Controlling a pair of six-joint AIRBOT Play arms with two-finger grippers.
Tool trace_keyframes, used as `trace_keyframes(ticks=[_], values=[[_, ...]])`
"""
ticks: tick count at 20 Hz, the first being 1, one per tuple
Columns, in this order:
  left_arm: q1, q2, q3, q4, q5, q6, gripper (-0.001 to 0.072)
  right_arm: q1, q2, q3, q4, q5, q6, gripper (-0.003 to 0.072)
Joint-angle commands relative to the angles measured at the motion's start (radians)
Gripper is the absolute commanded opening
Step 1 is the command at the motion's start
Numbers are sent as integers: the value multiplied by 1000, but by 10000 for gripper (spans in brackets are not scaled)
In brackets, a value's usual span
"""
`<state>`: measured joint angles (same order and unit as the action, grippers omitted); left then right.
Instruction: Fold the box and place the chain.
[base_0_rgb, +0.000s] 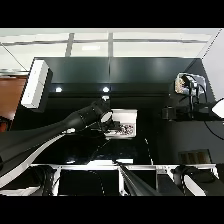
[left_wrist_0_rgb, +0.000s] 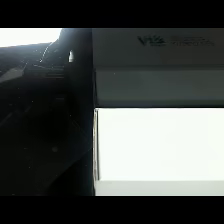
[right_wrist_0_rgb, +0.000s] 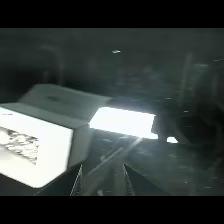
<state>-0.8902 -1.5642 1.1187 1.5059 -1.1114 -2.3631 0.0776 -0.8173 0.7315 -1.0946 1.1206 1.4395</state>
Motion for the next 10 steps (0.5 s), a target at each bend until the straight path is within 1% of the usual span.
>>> trace_keyframes(ticks=[1, 3, 5, 6, 8, 9, 10], values=[[1, -21, -1, 0, -21, 0, 28, -21, 16, 0, -63, -35, 3, 307], [2, -22, -1, 4, -42, 1, 28, -21, 16, 0, -67, -55, 3, 307], [3, -21, 0, 3, -42, 2, 29, -21, 16, 0, -67, -52, 4, 307], [3, -19, 2, 4, -43, 2, 44, -21, 16, 0, -67, -47, 3, 307], [0, -11, 14, 14, -41, 1, 385, -21, 16, 0, -67, -46, 4, 307], [-3, -3, 24, 31, -42, 3, 461, -21, 16, 0, -67, -45, 4, 307], [-8, 10, 34, 51, -43, 4, 471, -21, 16, 0, -66, -43, 5, 307]])
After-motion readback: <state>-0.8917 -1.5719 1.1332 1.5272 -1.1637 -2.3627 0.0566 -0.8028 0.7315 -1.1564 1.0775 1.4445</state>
